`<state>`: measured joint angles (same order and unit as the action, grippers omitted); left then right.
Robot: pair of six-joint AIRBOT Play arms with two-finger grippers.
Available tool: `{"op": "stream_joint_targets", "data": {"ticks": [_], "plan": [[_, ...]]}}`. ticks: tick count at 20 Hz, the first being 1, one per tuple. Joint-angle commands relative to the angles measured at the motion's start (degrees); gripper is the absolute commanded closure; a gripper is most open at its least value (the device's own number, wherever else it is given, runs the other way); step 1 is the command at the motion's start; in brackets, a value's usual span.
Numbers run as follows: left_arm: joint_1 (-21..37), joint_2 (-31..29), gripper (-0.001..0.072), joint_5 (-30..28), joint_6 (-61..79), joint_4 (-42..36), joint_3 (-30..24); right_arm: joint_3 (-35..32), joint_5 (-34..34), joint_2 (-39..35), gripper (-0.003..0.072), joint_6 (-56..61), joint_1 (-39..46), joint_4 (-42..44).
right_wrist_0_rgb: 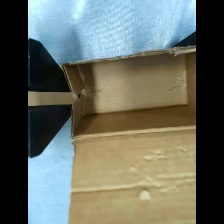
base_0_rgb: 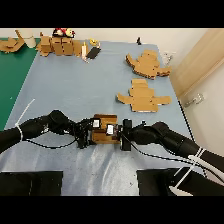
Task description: Fold the box.
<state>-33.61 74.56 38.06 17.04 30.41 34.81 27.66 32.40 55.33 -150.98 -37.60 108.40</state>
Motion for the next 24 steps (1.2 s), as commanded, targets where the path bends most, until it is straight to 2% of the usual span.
{"op": "stream_joint_targets", "data": {"ticks": [1, 3, 4, 5, 6, 13, 15, 18, 19, 20, 22, 23, 24], "plan": [[0.00, 0.02, 0.0180, -0.02, 0.02, 0.02, 0.00, 0.00, -2.19, 0.79, 0.0575, -0.68, -0.70, 0.94], [0.00, 0.02, 0.0180, -0.02, 0.02, 0.02, 0.00, 0.00, -2.10, 0.79, 0.0575, -0.66, -1.51, 2.19], [0.00, 0.02, 0.0180, -0.02, 0.02, 0.02, 0.00, 0.00, -1.97, 0.79, 0.0530, -0.63, -1.79, 3.04], [0.00, 0.02, 0.0180, -0.02, 0.02, 0.02, 0.00, 0.00, -1.95, 0.79, 0.0322, -0.63, -1.81, 4.11], [0.00, 0.02, 0.0180, -0.02, 0.02, 0.04, 0.00, 0.00, -1.95, 0.79, 0.0193, -0.63, -1.81, 5.14], [0.02, 0.02, 0.0180, -0.02, 0.02, 0.02, 0.00, -0.02, -1.90, 0.79, 0.0180, -0.61, -1.79, 5.38], [0.00, 0.02, 0.0180, -0.02, 0.02, 0.02, 0.00, 0.00, 0.04, 0.68, 0.0180, 0.13, -1.66, 4.52], [0.00, 0.02, 0.0180, -0.02, 0.02, 0.02, 0.00, 0.02, 8.96, -2.03, 0.0185, 17.07, -1.66, -1.60], [0.00, 0.02, 0.0180, -0.02, 0.02, 0.02, 0.00, 0.02, 11.61, -3.69, 0.0229, 24.02, -1.66, -5.64], [0.00, 0.02, 0.0180, -0.02, 0.02, 0.02, 0.00, 0.02, 14.08, -5.75, 0.0359, 31.91, -1.66, -10.62], [0.00, 0.02, 0.0180, -0.02, 0.02, 0.02, 0.00, 0.02, 16.98, -10.03, 0.0411, 44.00, -1.64, -22.03], [0.00, 0.02, 0.0180, -0.02, 0.02, 0.02, 0.00, 0.17, 18.56, -12.13, 0.0522, 51.04, -1.64, -27.74], [0.00, 0.02, 0.0180, -0.02, 0.02, 0.02, 0.00, 0.70, 20.87, -14.25, 0.0675, 58.53, -1.64, -31.80]]}}
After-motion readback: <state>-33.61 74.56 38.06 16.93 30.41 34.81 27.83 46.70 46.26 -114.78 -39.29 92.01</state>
